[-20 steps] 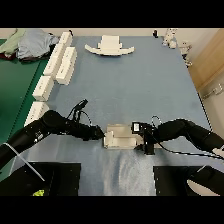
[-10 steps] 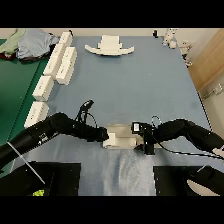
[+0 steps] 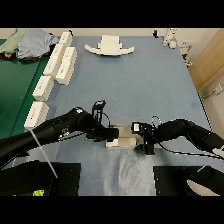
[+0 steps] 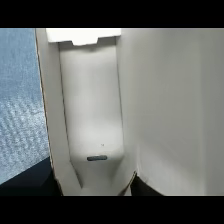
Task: Fold the box.
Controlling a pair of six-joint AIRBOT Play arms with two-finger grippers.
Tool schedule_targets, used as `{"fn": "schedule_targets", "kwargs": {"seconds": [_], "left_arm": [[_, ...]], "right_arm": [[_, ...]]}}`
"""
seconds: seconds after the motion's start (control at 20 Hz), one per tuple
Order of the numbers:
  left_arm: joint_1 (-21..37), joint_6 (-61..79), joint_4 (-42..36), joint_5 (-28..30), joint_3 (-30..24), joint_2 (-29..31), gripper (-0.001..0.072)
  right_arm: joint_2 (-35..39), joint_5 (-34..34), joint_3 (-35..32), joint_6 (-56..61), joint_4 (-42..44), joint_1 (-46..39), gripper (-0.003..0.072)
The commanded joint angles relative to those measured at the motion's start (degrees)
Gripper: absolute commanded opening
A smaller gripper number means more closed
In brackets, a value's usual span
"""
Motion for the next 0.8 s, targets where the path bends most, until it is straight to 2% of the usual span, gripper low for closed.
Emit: {"fn": "schedule_targets", "kwargs": {"seconds": [0.0,0.25,0.65,0.7,0.75], "left_arm": [[-3.4,-9.7,8.9,-6.0,5.1,-4.7,0.0377],[-6.4,-15.4,12.4,-10.5,8.7,-9.9,0.0358],[-8.4,-18.6,15.1,-13.0,13.4,-16.4,0.0358],[-8.4,-18.8,15.3,-13.0,13.5,-16.7,0.0328],[-8.4,-19.1,15.5,-13.2,13.4,-16.7,0.024]], "right_arm": [[0.0,0.0,0.0,0.0,0.0,0.0,0.0441],[0.0,0.0,0.0,0.0,0.0,0.0,0.0441],[0.0,0.0,0.0,0.0,0.0,0.0,0.0441],[0.0,0.0,0.0,0.0,0.0,0.0,0.0441],[0.0,0.0,0.0,0.0,0.0,0.0,0.0441]]}}
